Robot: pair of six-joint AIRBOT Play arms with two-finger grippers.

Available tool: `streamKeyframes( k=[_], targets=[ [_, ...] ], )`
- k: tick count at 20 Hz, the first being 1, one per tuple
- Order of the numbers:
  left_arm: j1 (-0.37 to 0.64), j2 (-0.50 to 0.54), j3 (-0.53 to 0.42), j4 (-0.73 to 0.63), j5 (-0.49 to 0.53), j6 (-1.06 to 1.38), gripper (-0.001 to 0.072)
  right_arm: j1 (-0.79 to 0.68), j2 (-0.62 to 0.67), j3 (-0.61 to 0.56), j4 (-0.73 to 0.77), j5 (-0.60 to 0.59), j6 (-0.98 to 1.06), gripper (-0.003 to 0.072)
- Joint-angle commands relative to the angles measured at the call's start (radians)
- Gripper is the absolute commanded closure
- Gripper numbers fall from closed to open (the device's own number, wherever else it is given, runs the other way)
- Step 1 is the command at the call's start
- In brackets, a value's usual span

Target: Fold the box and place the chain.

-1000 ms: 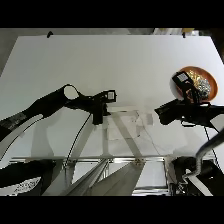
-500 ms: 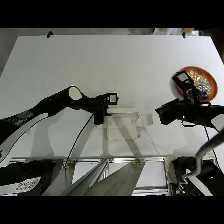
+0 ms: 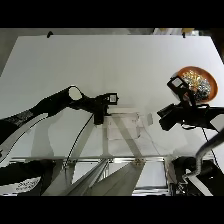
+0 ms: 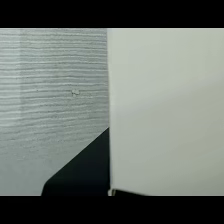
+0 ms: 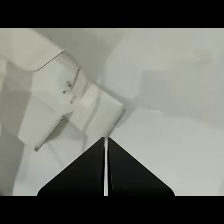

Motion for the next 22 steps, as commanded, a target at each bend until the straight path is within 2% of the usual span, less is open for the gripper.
streamKeyframes(
  k=[1,4,8,10,12,15,17,18,22],
  targets=[
    [0.000,-0.001,0.000,0.001,-0.004,-0.001,0.0698,0.001,-0.010,-0.043,0.215,0.073,-0.391,0.0666],
    [0.000,-0.001,0.000,0.001,-0.004,-0.001,0.0698,0.009,-0.071,-0.088,0.272,0.156,-0.657,0.0664],
    [0.000,-0.001,0.000,0.001,-0.003,-0.001,0.0698,0.180,-0.128,-0.121,0.228,0.133,-0.758,0.0664],
    [0.000,-0.001,0.000,0.001,-0.004,-0.001,0.0698,0.199,-0.127,-0.142,0.213,0.045,-0.756,0.0664],
    [0.000,-0.001,0.000,0.001,-0.003,-0.001,0.0698,0.268,-0.115,-0.159,0.099,-0.085,-0.703,0.0641],
    [0.000,-0.001,0.000,0.001,-0.003,-0.001,0.0698,0.419,-0.066,-0.205,-0.003,-0.244,-0.583,0.0326],
    [0.000,-0.001,0.000,0.001,-0.003,-0.001,0.0698,0.507,-0.053,-0.260,-0.042,-0.346,-0.581,0.0157],
    [0.000,-0.001,0.000,0.001,-0.004,-0.001,0.0698,0.537,-0.053,-0.290,-0.065,-0.397,-0.580,0.0100],
    [0.000,-0.001,0.000,0.001,-0.003,-0.001,0.0698,0.576,-0.077,-0.344,-0.129,-0.516,-0.461,0.0087]
  ],
)
